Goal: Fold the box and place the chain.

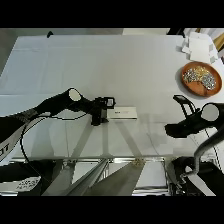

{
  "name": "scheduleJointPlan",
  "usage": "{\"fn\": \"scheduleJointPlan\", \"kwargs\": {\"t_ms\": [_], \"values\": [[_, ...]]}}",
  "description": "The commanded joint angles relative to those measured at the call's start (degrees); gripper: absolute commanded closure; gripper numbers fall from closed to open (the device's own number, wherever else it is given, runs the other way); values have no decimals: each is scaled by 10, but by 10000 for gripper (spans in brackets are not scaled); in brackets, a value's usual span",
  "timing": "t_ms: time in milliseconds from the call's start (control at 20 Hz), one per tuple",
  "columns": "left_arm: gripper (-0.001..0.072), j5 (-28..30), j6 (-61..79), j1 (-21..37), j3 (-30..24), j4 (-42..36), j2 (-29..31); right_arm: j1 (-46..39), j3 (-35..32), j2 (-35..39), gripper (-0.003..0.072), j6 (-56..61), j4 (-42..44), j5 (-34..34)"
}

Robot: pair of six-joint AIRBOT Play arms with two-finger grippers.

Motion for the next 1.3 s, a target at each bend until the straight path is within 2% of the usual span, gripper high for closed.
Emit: {"fn": "scheduleJointPlan", "kwargs": {"t_ms": [0, 500, 700, 900, 1050, 1150, 1250], "values": [[700, 0, 0, 0, 0, 0, 0, 0, 0, 1, 671, 45, -24, 31], [703, 0, -5, 1, 0, -4, 3, 0, 0, 1, 671, 45, -24, 30], [706, 18, -82, 35, 0, 2, 56, 0, 0, 1, 671, 45, -24, 30], [706, 28, -155, 131, 0, 3, 144, 0, 0, 1, 671, 45, -24, 30], [706, 27, -251, 240, 0, 19, 194, 0, 0, 1, 671, 45, -24, 30], [706, 23, -328, 318, 0, 61, 215, 0, 0, 1, 671, 45, -24, 30], [707, 19, -412, 390, 0, 136, 219, 0, 0, 1, 671, 45, -24, 30]]}}
